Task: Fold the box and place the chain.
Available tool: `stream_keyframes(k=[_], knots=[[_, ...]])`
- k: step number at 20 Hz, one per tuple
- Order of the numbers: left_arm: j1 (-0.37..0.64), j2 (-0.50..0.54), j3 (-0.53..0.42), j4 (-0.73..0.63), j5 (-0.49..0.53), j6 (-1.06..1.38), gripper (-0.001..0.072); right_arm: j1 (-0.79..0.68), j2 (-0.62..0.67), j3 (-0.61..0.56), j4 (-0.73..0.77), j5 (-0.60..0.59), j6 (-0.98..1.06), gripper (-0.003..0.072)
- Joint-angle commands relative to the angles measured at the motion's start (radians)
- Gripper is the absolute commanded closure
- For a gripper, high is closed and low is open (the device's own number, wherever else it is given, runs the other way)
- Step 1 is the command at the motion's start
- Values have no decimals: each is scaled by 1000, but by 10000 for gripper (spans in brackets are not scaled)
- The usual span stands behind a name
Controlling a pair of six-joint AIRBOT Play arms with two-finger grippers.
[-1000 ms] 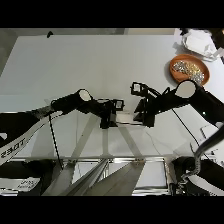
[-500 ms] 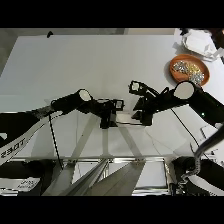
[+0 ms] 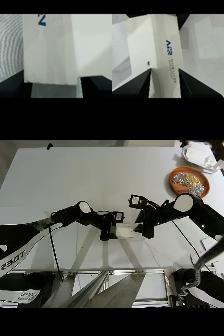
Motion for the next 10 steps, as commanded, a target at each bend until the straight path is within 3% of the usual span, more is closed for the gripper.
stream_keyframes(k=[1,3,10], knots=[[0,0,0,0,0,0,371,1,-1,0,-9,7,-8,309],[0,0,0,0,0,1,371,1,-1,0,-7,-10,-8,346],[0,0,0,0,0,0,371,21,-3,0,21,-1,-37,343]])
